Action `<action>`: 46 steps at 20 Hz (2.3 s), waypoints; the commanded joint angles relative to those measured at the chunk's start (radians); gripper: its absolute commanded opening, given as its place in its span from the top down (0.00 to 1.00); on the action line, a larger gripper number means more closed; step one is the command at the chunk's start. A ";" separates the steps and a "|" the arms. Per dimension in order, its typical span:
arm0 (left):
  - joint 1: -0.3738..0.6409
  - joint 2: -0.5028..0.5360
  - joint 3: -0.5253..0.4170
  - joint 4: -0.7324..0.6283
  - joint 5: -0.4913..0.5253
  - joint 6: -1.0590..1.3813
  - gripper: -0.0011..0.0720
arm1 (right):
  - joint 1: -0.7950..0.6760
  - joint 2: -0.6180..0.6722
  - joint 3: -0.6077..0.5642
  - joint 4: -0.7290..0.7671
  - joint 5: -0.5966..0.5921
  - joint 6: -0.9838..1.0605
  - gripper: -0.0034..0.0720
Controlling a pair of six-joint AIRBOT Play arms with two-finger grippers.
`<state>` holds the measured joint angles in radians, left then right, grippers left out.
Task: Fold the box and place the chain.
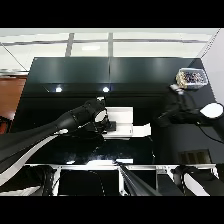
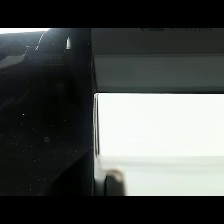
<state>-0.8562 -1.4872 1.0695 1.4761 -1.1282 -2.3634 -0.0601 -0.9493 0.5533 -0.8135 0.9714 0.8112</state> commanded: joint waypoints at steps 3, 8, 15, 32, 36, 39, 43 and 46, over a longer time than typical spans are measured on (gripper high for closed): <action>0.000 0.000 0.001 0.000 0.001 -0.001 0.94 | -0.168 -0.048 -0.193 0.066 -0.009 0.356 0.93; 0.000 0.000 0.001 0.001 0.002 -0.001 0.94 | 0.029 -0.208 -0.204 0.369 0.004 0.187 0.93; 0.000 0.000 0.001 0.001 0.001 -0.001 0.94 | 0.125 -0.273 -0.098 0.462 0.114 0.060 0.93; 0.000 0.000 0.001 0.001 0.002 -0.001 0.94 | 0.469 -0.273 0.091 0.112 -0.085 0.500 0.19; 0.000 0.000 0.001 0.001 0.001 -0.001 0.94 | 0.595 -0.274 0.189 -0.178 -0.123 0.797 0.19; 0.000 0.000 0.001 0.001 0.001 -0.001 0.94 | 0.649 -0.282 0.233 -0.329 -0.092 0.945 0.24; 0.000 0.000 0.001 0.001 0.002 -0.001 0.94 | 0.725 -0.338 0.320 -0.533 0.033 1.141 0.41; 0.000 0.000 0.001 0.001 0.001 -0.001 0.94 | 0.764 -0.378 0.372 -0.553 0.065 1.217 0.49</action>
<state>-0.8562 -1.4872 1.0695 1.4765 -1.1255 -2.3638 0.6617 -1.2934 0.8742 -1.2732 0.9844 1.9026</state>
